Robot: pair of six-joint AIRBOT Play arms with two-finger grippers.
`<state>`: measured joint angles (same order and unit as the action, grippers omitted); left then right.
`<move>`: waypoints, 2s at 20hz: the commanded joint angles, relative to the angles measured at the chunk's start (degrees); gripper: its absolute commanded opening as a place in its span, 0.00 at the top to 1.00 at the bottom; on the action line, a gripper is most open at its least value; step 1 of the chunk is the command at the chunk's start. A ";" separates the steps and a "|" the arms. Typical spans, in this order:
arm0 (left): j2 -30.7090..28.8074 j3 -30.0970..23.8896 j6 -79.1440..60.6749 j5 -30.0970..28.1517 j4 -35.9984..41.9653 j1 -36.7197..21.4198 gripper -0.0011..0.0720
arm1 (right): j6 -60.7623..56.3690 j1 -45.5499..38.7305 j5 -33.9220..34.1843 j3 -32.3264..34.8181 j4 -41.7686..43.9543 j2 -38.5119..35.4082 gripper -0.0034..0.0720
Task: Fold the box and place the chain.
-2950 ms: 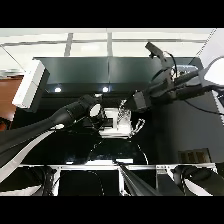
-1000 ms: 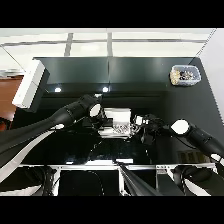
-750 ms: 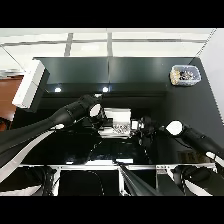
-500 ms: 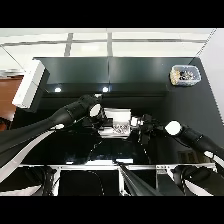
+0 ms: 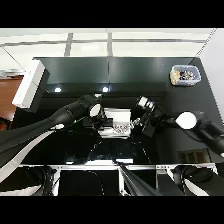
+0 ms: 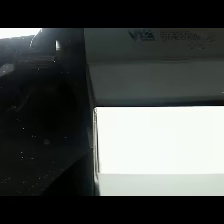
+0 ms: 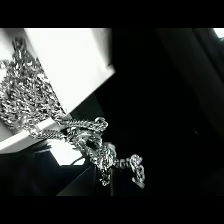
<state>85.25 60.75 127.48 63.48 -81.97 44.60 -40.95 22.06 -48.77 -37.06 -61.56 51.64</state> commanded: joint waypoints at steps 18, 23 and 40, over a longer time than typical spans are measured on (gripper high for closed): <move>-0.02 0.04 0.00 -0.15 0.00 0.02 0.95 | -15.61 -0.48 -10.36 -9.90 28.57 1.29 0.94; -0.02 0.04 0.00 -0.02 -0.04 -0.02 0.95 | -15.63 3.43 -3.43 -4.63 29.09 6.14 0.56; -4.83 2.29 4.09 0.26 -5.75 1.75 0.49 | -10.62 -22.49 -33.05 -10.29 17.49 2.08 0.56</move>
<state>83.02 62.37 129.60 63.57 -83.05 45.32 -52.14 0.25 -80.97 -47.29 -45.28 53.80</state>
